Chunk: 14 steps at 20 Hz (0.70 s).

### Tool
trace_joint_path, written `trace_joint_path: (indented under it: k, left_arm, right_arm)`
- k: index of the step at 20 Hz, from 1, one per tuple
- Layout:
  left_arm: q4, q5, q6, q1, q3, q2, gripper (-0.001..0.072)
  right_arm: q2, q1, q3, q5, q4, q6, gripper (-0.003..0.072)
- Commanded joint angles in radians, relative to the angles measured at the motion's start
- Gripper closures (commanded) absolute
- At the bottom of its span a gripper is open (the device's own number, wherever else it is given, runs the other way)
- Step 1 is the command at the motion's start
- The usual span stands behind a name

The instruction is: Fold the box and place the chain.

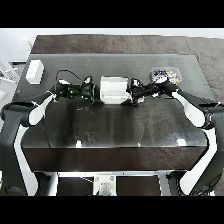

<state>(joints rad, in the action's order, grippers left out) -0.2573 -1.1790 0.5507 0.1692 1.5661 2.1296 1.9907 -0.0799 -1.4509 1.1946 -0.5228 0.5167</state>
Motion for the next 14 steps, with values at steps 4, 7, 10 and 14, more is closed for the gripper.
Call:
trace_joint_path:
  k: [4,7,10,14]
  left_arm:
    - [0.000,0.001,0.000,-0.001,0.000,0.000,0.0226]
    - [0.000,0.001,0.000,-0.001,0.000,0.000,0.0225]
    - [0.001,0.001,0.000,-0.001,0.000,0.000,0.0225]
    - [0.003,0.001,0.000,-0.001,0.000,0.000,0.0226]
  right_arm:
    - [0.001,0.000,0.001,0.000,-0.002,-0.002,0.0100]
    - [-0.005,0.007,-0.008,0.003,-0.002,-0.006,0.0007]
    - [-0.029,0.025,-0.013,0.068,0.004,-0.031,-0.0034]
    - [-0.052,0.069,-0.014,0.100,-0.004,-0.039,-0.0034]
